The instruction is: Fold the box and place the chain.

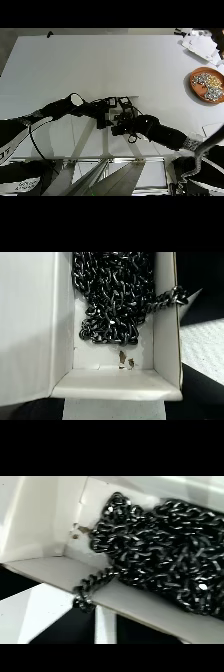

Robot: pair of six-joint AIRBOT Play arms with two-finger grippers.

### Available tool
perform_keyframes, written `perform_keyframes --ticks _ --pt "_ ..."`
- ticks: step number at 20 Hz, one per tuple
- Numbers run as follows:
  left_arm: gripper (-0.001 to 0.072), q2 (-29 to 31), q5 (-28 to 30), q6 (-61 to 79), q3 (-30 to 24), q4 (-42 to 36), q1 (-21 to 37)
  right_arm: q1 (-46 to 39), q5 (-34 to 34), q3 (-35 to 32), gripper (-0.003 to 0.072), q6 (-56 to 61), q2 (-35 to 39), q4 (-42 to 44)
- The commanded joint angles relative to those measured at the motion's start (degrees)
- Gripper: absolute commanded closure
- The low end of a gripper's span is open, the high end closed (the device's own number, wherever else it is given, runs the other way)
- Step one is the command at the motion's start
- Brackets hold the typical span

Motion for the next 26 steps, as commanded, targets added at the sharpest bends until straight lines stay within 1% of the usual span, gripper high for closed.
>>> perform_keyframes --ticks 1,2,5,7,13,16,17,18,19,21,22,23,26 --pt "0.0376 0.02 0.00 0.04 -0.02 0.07 -0.02 0.17 0.17 -0.04 0.0616 -0.04 -0.22 -0.33" --pt "0.0376 0.02 0.02 0.04 -0.02 0.04 0.00 0.17 0.15 -0.04 0.0654 -0.04 -0.22 -0.33" --pt "0.0376 0.02 0.02 0.04 -0.02 0.07 0.00 0.17 0.09 -0.02 0.0675 -0.04 -0.20 -0.33" --pt "0.0376 0.02 0.02 0.04 -0.02 0.07 -0.02 0.17 0.13 -0.02 0.0675 -0.24 0.63 -0.35" --pt "0.0376 0.02 0.02 0.04 -0.02 0.07 -0.02 0.15 0.13 -0.02 0.0676 -0.22 6.67 -2.93" --pt "0.0376 0.02 0.02 0.04 -0.02 0.07 -0.02 0.15 0.50 -0.02 0.0675 -0.24 7.96 -3.45" --pt "0.0376 0.02 0.02 0.04 -0.02 0.07 -0.02 0.15 1.11 -0.02 0.0667 -0.24 7.96 -3.50" --pt "0.0376 0.02 0.02 0.04 -0.02 0.07 0.00 0.15 1.86 -0.02 0.0605 -0.24 7.96 -3.50" --pt "0.0376 0.02 0.02 0.04 -0.02 0.07 -0.02 0.15 2.73 -0.02 0.0587 -0.24 7.96 -3.54" --pt "0.0376 0.02 0.02 0.04 -0.02 0.07 0.00 0.15 2.89 -0.02 0.0589 -0.22 7.96 -4.04" --pt "0.0376 0.02 0.02 0.04 -0.02 0.07 0.00 0.11 2.51 -0.02 0.0598 -0.17 7.96 -4.17" --pt "0.0376 0.02 0.02 0.04 -0.02 0.07 0.00 0.11 2.23 -0.02 0.0658 -0.20 7.96 -4.26" --pt "0.0376 0.02 0.02 0.04 -0.02 0.07 -0.02 0.11 2.01 0.09 0.0674 -0.20 8.02 -4.31"
